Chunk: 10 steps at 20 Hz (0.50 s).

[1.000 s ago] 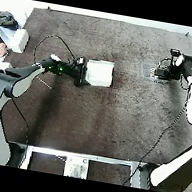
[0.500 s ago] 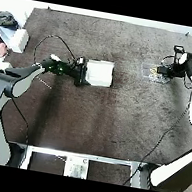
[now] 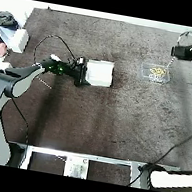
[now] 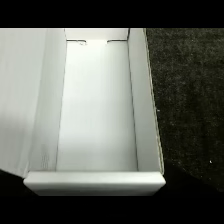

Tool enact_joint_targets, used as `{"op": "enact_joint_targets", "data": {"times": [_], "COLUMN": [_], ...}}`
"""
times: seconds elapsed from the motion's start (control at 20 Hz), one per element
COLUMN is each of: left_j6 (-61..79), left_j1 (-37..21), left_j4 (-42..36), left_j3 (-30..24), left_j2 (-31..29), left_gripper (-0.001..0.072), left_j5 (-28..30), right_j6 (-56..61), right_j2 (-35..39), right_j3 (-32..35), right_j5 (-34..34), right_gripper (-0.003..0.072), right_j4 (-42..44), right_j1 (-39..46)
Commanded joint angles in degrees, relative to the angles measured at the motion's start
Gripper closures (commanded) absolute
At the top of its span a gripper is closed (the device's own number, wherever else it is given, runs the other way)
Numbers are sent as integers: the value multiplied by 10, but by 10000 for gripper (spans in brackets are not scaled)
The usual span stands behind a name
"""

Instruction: Fold the box and place the chain.

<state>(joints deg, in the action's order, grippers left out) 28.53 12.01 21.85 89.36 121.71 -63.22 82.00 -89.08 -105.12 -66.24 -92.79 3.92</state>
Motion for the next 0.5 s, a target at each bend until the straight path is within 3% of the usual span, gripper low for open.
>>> {"op": "enact_joint_targets", "data": {"times": [0.0,0.25,0.45], "left_j6": [0,0,0], "left_j1": [0,0,0], "left_j4": [0,0,0], "left_j3": [0,0,0], "left_j2": [0,0,0], "left_gripper": [354,354,354], "left_j5": [0,0,0], "right_j6": [-15,-30,-45], "right_j2": [97,185,202], "right_j3": [-1,0,0], "right_j5": [30,119,151], "right_gripper": [675,675,675], "right_j4": [5,5,5], "right_j1": [-42,-124,-210]}}
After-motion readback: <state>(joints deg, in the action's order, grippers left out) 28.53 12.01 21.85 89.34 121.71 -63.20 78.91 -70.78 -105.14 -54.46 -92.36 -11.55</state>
